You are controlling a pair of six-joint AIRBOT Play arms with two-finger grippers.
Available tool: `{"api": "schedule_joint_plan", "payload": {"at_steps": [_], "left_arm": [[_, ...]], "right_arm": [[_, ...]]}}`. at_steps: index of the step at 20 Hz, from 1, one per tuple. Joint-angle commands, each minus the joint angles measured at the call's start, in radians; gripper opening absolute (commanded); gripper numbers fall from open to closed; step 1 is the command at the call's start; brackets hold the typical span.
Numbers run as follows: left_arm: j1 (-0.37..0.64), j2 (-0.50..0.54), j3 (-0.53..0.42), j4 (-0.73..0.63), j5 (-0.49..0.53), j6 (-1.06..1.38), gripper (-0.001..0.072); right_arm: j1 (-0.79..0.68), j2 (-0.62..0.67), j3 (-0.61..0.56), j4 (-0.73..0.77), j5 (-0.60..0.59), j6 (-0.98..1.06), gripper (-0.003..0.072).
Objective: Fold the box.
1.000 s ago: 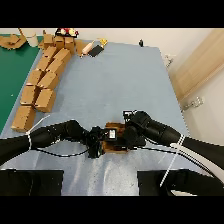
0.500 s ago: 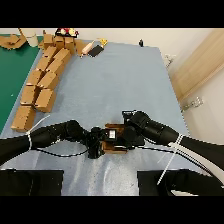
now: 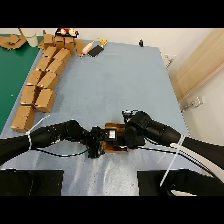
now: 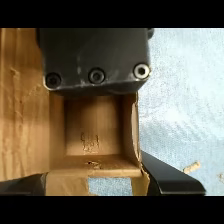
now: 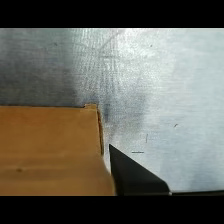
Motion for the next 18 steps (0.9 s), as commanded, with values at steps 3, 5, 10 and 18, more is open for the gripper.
{"api": "schedule_joint_plan", "payload": {"at_steps": [3, 5, 10, 18], "left_arm": [[0.0, 0.0, 0.0, 0.0, -0.001, 0.0, 0.0509], [0.0, 0.0, 0.0, 0.0, -0.001, 0.0, 0.051], [0.0, 0.0, 0.0, 0.0, -0.001, 0.0, 0.051], [0.0, 0.0, 0.0, 0.0, -0.001, 0.0, 0.051]], "right_arm": [[-0.001, 0.045, 0.002, 0.005, 0.003, 0.03, 0.03], [-0.004, 0.076, 0.002, 0.003, 0.0, 0.046, 0.03], [-0.01, 0.14, 0.001, -0.022, -0.009, 0.083, 0.03], [-0.01, 0.198, 0.002, -0.051, -0.047, 0.129, 0.024]]}}
